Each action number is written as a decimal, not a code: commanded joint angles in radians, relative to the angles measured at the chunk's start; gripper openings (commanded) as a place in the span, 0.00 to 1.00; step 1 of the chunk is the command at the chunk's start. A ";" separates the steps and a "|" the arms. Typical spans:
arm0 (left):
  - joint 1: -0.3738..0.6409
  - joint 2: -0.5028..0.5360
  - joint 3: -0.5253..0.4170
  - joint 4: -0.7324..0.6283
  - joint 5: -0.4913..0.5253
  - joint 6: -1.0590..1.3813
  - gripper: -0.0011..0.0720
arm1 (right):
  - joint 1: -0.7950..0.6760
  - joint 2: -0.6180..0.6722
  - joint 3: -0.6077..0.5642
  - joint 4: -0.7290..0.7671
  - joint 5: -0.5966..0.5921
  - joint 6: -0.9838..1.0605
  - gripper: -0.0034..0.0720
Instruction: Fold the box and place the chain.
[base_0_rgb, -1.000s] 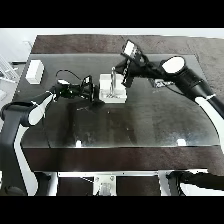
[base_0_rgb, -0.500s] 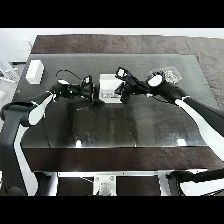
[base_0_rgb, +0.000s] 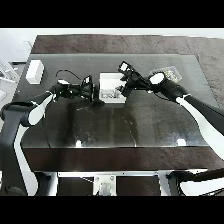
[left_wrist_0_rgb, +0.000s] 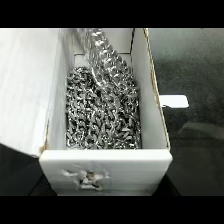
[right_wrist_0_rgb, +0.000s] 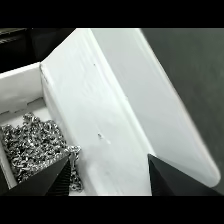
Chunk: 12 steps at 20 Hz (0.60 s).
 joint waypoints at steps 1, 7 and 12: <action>0.000 0.000 0.000 0.000 0.000 0.000 0.68 | 0.003 0.009 0.021 -0.090 0.010 -0.001 0.82; 0.000 0.000 0.000 0.000 0.000 0.000 0.68 | 0.014 0.081 0.076 -0.338 -0.014 0.000 0.89; 0.000 0.000 0.000 0.000 0.000 0.000 0.68 | -0.044 0.109 0.168 -0.165 -0.107 0.002 0.88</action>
